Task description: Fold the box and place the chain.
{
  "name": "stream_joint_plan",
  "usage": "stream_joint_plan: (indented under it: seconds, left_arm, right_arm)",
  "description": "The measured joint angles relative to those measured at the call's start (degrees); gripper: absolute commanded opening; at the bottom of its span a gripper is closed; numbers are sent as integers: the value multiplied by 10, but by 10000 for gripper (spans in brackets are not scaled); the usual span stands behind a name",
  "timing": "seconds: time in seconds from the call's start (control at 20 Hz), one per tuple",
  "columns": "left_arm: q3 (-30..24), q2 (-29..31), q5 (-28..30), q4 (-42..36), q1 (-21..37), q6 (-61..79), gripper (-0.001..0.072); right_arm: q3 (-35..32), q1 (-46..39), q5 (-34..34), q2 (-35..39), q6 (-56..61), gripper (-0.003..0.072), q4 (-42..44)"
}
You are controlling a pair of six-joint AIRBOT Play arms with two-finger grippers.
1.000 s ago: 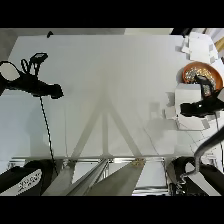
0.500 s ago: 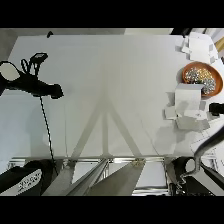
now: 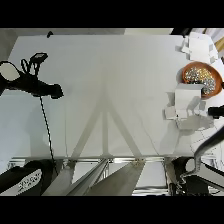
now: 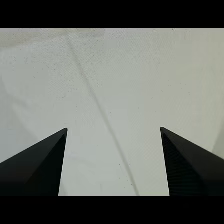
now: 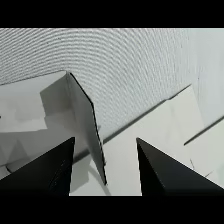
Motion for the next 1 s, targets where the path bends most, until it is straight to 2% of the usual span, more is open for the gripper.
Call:
stream_joint_plan:
  seconds: [0.1,0.15,0.2,0.4,0.55,0.75,1.0]
  left_arm:
    - [0,0,0,0,0,0,637]
    - [0,0,0,0,0,0,637]
    - [0,0,0,0,0,0,637]
    - [0,0,0,0,0,0,637]
    - [0,0,0,0,0,0,637]
    - [0,0,0,0,0,0,637]
    - [0,0,0,0,0,0,637]
  right_arm:
    - [0,0,-19,-13,0,266,2]
    - [0,0,-28,-19,-1,166,7]
    - [0,0,-35,-23,-2,21,12]
    - [1,2,-35,-28,-9,17,45]
    - [-1,29,5,-3,-56,16,123]
    - [-16,115,26,68,-103,16,241]
    - [-86,269,31,171,-115,16,376]
